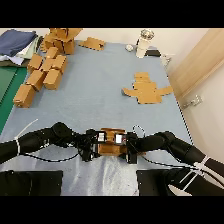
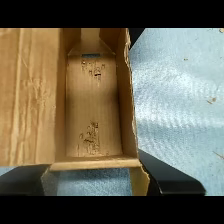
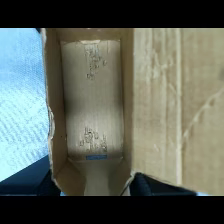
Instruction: Fold the box.
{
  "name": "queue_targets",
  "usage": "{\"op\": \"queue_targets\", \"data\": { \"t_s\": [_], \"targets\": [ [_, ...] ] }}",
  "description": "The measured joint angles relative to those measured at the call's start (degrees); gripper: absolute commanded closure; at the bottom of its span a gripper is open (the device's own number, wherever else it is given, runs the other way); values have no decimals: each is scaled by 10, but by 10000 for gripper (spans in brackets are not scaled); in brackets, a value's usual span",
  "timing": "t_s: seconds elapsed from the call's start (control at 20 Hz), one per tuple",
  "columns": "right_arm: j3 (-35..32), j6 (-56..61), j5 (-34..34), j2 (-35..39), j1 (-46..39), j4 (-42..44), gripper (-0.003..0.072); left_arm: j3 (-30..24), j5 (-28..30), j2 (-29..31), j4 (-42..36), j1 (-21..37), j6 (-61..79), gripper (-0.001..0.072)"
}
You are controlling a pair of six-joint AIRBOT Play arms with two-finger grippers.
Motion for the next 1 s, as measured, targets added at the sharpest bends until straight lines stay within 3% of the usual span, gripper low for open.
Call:
{"op": "queue_targets", "data": {
  "t_s": [0.05,0.1,0.2,1.0],
  "targets": [
    [0,0,0,0,0,0,197,0,0,0,0,0,0,358],
    [0,0,0,0,0,0,198,0,0,0,0,0,0,424],
    [0,0,0,0,0,0,197,0,0,0,0,0,0,398],
    [0,1,0,0,0,0,197,0,-1,0,0,1,-8,399]
  ]
}}
